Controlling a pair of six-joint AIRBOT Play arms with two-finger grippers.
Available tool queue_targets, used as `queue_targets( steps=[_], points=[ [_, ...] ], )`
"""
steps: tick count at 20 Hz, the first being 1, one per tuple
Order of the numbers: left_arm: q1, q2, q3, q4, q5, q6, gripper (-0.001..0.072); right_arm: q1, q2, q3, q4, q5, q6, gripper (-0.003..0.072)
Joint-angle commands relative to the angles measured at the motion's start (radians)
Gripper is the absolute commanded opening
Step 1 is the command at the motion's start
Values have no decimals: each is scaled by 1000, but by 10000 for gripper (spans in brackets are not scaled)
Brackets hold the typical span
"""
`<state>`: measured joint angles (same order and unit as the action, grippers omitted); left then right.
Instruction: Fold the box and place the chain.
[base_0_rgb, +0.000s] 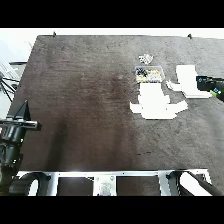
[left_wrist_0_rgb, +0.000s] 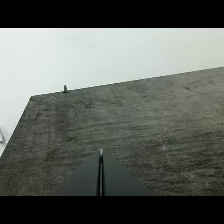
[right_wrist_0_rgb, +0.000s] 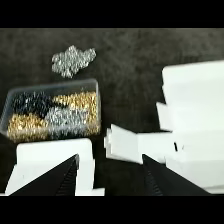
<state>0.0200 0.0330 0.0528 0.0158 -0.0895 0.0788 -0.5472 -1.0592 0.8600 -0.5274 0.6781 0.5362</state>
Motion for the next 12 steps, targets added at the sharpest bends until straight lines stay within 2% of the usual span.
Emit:
queue_targets(
  steps=[1,4,5,7,12],
  points=[
    [0,0,0,0,0,0,22,-113,-236,267,-409,398,352,525],
    [0,0,0,0,0,0,22,-129,-393,470,-534,621,407,520],
    [0,0,0,0,0,0,22,-126,-460,532,-536,710,407,514],
    [0,0,0,0,0,0,22,-103,-575,623,-537,813,415,515],
    [0,0,0,0,0,0,22,-65,-705,689,-547,835,421,524]
  ],
)
